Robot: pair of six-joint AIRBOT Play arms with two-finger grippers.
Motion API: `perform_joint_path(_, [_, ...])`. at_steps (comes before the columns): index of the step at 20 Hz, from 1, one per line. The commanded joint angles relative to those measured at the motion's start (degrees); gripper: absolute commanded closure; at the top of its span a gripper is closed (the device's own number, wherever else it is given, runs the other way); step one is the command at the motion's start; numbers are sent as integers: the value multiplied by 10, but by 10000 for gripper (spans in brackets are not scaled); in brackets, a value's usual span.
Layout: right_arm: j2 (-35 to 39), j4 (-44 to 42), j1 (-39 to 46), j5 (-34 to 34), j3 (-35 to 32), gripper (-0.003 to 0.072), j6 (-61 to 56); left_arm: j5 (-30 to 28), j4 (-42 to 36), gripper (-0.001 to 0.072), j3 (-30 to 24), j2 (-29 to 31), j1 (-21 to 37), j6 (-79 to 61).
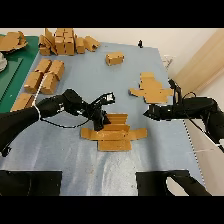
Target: Fold the box.
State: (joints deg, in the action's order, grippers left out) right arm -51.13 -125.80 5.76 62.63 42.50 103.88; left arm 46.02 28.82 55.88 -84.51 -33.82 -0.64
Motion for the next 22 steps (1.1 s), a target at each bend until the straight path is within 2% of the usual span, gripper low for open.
perform_joint_path(1, [0, 0, -18, 2, 0, 683, 12, 0, -1, 699, 0, 0, 0, 1])
perform_joint_path(4, [7, 1, -60, 2, -5, 684, 39, 0, -1, 699, 0, 0, 0, 17])
perform_joint_path(6, [41, 35, -102, -3, -28, 685, 41, 4, -1, 699, 0, 0, 0, 20])
perform_joint_path(9, [142, 126, -146, -3, -90, 685, -21, 41, -1, 699, 0, 0, -1, 20])
perform_joint_path(12, [247, 107, -178, 8, -152, 684, -23, 51, -1, 699, 0, 0, -1, 20])
perform_joint_path(14, [287, 99, -217, 15, -176, 683, -26, 49, -1, 699, 0, 0, 0, 19])
perform_joint_path(19, [301, 193, -301, 17, -182, 683, -85, 45, -2, 699, 0, 0, 0, 19])
perform_joint_path(22, [300, 242, -324, 19, -182, 683, -96, 50, -6, 699, 4, 0, 0, 20])
